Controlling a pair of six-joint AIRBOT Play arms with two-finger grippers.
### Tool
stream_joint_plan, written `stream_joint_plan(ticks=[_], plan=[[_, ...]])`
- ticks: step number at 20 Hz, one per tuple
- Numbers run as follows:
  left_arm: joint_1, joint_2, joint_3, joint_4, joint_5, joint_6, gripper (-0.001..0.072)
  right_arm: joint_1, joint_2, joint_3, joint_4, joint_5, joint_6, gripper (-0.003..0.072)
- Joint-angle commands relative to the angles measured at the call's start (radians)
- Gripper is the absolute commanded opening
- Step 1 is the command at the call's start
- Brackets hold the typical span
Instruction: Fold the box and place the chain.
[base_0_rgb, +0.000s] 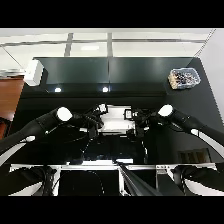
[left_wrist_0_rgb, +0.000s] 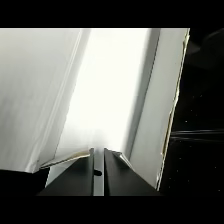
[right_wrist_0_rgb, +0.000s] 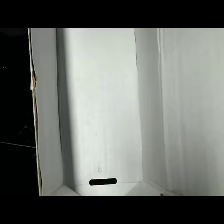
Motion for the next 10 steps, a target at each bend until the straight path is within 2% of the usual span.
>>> stream_joint_plan(ticks=[1,2,3,4,5,7,8,9,10], plan=[[-0.003,-0.006,0.001,-0.014,0.019,0.0,0.0087,0.001,0.0,0.0,0.001,0.0,0.0,0.0457],[-0.003,-0.006,0.0,-0.014,0.018,0.0,0.019,0.001,0.0,0.0,0.001,0.0,0.0,0.0457],[-0.003,-0.006,0.001,-0.014,0.016,0.0,0.038,0.001,0.0,0.0,0.001,0.0,0.0,0.0458],[-0.002,-0.006,0.001,-0.008,0.006,0.0,0.0266,0.001,0.0,0.0,0.001,0.0,0.001,0.0457],[-0.002,-0.006,0.001,0.002,-0.003,0.0,0.0108,0.001,0.0,0.0,0.001,0.0,0.0,0.0458],[-0.003,-0.006,0.002,-0.001,-0.018,-0.004,0.0365,0.001,0.0,0.0,0.001,0.0,0.0,0.0457],[0.001,-0.003,0.008,0.023,-0.025,-0.025,0.0238,0.0,0.0,0.0,0.001,0.0,0.001,0.0457],[0.005,0.006,0.022,0.074,-0.043,-0.065,0.003,0.001,0.0,0.0,0.001,0.0,0.0,0.0457],[0.015,0.024,0.039,0.134,-0.069,-0.124,0.0025,0.001,0.0,0.0,0.001,0.0,0.0,0.0457]])
